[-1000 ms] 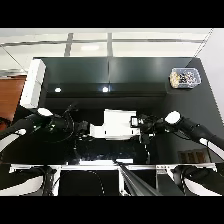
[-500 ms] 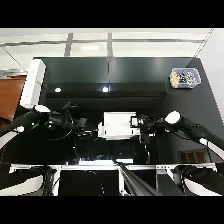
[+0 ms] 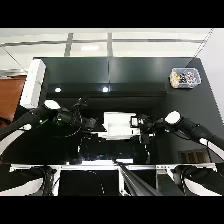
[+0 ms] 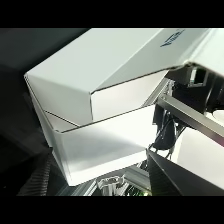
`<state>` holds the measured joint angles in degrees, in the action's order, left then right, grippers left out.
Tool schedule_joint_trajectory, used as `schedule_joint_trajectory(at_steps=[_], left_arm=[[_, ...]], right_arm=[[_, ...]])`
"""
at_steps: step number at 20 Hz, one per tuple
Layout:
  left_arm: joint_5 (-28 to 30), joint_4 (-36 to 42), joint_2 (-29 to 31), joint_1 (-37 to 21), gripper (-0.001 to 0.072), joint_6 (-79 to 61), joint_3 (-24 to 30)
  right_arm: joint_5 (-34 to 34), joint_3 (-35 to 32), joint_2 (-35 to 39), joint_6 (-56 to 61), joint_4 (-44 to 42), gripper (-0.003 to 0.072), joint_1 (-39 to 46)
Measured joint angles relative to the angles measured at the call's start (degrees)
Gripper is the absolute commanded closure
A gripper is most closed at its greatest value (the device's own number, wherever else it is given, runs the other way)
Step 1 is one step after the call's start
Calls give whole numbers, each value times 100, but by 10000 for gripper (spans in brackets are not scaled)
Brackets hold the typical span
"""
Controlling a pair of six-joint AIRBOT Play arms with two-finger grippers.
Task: Fold the box and place the chain.
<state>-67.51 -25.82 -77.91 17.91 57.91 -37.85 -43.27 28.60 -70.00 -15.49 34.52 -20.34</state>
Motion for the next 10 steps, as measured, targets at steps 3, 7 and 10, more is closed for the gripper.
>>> schedule_joint_trajectory(at_steps=[3, 7, 10], left_arm=[[22, -149, 0, 127, 160, 289, -122], [37, -238, 0, 181, 203, 566, -243], [79, -365, 0, 236, 203, 898, -358]], right_arm=[[0, 0, 0, 0, -2, 487, 0], [0, 0, 0, 2, -2, 488, 0], [0, 0, 0, 0, -2, 487, 0]])
